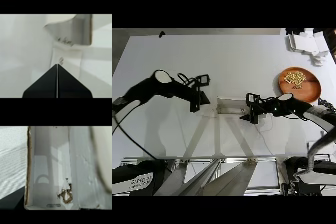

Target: Fold the box and place the chain.

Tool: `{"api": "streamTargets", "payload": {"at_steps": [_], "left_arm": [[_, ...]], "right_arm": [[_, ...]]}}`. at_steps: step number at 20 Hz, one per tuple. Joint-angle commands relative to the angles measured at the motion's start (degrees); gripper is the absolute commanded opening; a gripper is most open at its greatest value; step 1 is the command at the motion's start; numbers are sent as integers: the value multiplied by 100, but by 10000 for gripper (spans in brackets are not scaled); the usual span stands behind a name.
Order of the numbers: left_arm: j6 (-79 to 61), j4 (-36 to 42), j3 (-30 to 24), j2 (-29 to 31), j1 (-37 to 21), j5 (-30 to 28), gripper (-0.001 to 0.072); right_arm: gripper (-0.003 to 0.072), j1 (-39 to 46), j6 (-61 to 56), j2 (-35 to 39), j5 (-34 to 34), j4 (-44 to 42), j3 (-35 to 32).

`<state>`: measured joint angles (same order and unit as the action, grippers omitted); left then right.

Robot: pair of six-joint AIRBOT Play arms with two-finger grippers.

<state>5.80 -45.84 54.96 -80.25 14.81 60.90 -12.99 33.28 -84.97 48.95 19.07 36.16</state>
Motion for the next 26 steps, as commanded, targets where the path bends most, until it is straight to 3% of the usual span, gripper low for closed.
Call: {"api": "streamTargets", "payload": {"at_steps": [1, 4, 7, 11, 17, 23, 26], "left_arm": [[2723, -1320, -2, 599, -592, -293, 7], [4804, -2345, -2, 612, -776, 0, 8], [5488, -2175, -72, 352, -584, 457, 8], [5993, -1961, -391, 24, -146, 192, 6], [5847, -435, -793, -190, 118, -505, 5], [5490, 501, -793, -175, 529, -439, 10], [5482, 597, -796, -164, 669, -452, 20]], "right_arm": [[518, -2, 0, 2, 2, 2, 4], [518, -2, 0, 2, 2, 0, 4], [518, -2, 0, 2, 2, 2, 4], [518, -2, 0, 2, 2, 0, 4], [518, -2, 0, 2, 2, 0, 4], [518, -2, 0, 2, 2, 0, 4], [518, -2, 0, 2, 2, 0, 4]]}}
